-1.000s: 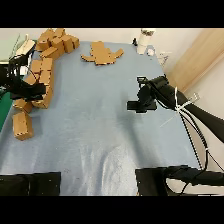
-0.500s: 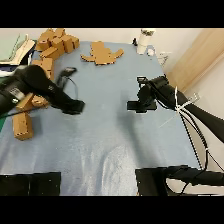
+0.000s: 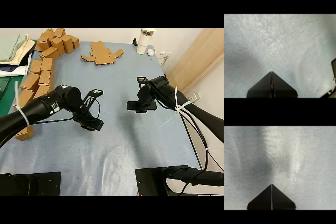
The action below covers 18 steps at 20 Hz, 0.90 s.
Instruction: Fold the box.
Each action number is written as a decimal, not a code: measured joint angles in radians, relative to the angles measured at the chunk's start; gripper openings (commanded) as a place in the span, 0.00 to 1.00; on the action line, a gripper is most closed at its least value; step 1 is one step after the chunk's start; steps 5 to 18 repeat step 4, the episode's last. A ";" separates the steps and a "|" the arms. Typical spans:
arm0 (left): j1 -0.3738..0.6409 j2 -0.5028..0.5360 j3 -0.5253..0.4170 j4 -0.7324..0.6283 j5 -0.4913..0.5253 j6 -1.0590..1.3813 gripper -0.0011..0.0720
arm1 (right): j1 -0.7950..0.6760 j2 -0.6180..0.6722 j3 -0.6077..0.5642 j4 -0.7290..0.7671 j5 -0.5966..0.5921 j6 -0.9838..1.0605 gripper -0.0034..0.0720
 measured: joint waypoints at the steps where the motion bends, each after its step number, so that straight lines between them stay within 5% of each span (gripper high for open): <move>1: -0.002 -0.005 0.000 -0.001 0.002 0.000 0.03 | 0.000 0.000 0.000 0.000 0.000 0.000 0.05; 18: -0.008 -0.014 0.000 -0.001 0.003 0.000 0.03 | 0.000 0.000 0.000 0.000 0.000 0.000 0.05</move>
